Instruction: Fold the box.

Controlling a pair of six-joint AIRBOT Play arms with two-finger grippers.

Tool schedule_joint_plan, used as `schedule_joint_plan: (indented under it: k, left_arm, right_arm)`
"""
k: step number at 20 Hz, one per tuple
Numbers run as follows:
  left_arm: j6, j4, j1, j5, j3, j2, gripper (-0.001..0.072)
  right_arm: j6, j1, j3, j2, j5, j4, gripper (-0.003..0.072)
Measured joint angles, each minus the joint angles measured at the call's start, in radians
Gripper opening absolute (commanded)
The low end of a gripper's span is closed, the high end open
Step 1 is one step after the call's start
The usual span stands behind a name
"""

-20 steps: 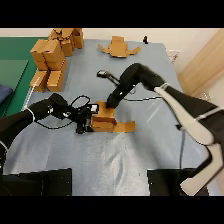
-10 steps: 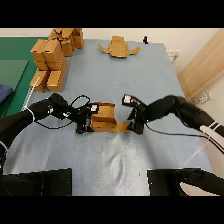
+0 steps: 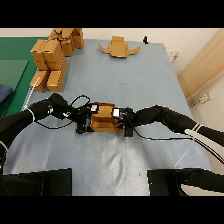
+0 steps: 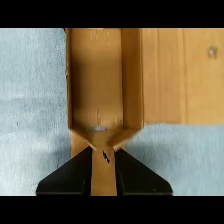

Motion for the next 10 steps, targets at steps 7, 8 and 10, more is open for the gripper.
schedule_joint_plan:
  k: [7,8,10]
  left_arm:
    - [0.0,0.0,0.0,0.001,0.0,0.0,0.0143]
    - [0.0,0.0,0.0,0.002,0.0,0.0,0.0143]
    - [0.0,0.0,0.0,0.002,0.0,0.0,0.0143]
  right_arm:
    - [-0.022,0.034,0.03,-0.043,0.045,0.056,0.0008]
    - [-0.024,0.035,0.031,-0.045,0.047,0.067,0.0008]
    - [-0.025,0.036,0.033,-0.047,0.049,0.079,0.0009]
